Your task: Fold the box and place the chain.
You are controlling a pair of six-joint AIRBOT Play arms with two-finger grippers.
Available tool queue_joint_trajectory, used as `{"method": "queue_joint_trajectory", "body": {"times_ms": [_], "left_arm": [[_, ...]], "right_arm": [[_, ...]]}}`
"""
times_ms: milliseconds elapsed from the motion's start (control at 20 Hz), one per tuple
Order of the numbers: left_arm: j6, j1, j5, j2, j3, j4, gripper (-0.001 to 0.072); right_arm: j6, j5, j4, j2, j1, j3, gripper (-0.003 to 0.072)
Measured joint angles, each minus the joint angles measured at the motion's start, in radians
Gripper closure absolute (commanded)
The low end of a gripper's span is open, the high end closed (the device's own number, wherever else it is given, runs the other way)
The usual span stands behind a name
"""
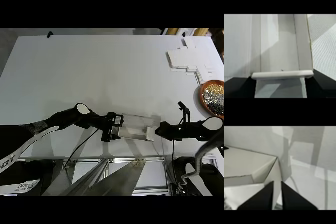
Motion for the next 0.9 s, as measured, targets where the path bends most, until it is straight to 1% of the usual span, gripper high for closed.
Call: {"method": "queue_joint_trajectory", "body": {"times_ms": [200,250,300,350,450,600,900], "left_arm": [[0.000,0.000,0.000,0.000,0.000,0.000,0.0500],[0.000,0.000,0.000,0.000,0.000,0.001,0.0500],[0.000,0.000,0.000,0.000,0.000,0.000,0.0500],[0.000,0.000,0.000,0.000,0.000,0.000,0.0500],[0.000,0.000,0.000,0.000,0.000,0.000,0.0500],[0.000,0.000,0.000,0.000,0.000,0.000,0.0500],[0.000,0.000,0.000,0.000,0.000,0.000,0.0500]], "right_arm": [[-0.006,0.030,0.009,0.094,0.000,0.000,0.0456],[-0.007,0.038,0.010,0.111,0.000,0.000,0.0439],[-0.007,0.047,0.010,0.125,0.000,0.000,0.0391],[-0.008,0.052,0.011,0.135,0.000,0.000,0.0361],[-0.010,0.058,0.012,0.147,0.000,-0.001,0.0340],[-0.010,0.064,0.018,0.155,0.000,-0.002,0.0340],[-0.034,0.049,0.085,0.159,0.000,-0.002,0.0341]]}}
